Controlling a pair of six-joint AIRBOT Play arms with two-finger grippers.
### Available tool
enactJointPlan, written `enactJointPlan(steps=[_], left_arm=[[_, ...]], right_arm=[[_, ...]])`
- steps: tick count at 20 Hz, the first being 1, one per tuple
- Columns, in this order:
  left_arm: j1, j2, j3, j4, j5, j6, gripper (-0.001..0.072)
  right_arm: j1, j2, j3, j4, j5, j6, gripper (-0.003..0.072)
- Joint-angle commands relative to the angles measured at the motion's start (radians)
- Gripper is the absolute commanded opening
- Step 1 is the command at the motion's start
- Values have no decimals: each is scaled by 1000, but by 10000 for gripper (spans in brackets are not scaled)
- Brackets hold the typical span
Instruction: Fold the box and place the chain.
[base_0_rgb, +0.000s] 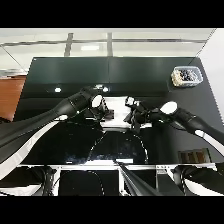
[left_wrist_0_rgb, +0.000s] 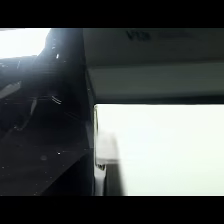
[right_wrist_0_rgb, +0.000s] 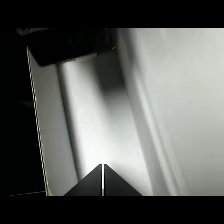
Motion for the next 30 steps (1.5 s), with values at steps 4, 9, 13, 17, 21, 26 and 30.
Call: enactJointPlan(steps=[4,9,13,17,21,26,30], left_arm=[[1,0,1,6,8,2,28],[1,0,1,6,3,2,28],[1,0,1,5,4,2,28],[1,0,1,5,3,2,28],[1,0,1,5,3,2,28],[1,0,1,5,3,2,28],[1,0,1,5,3,2,28]], right_arm=[[-369,168,32,-359,152,883,17],[-587,75,-98,-166,230,1035,18],[-485,-57,-103,-91,358,942,18],[-349,-105,-99,98,328,774,18],[-333,-104,-41,150,452,698,20],[-332,-104,-5,151,459,703,596],[-270,-104,14,139,391,771,456]])
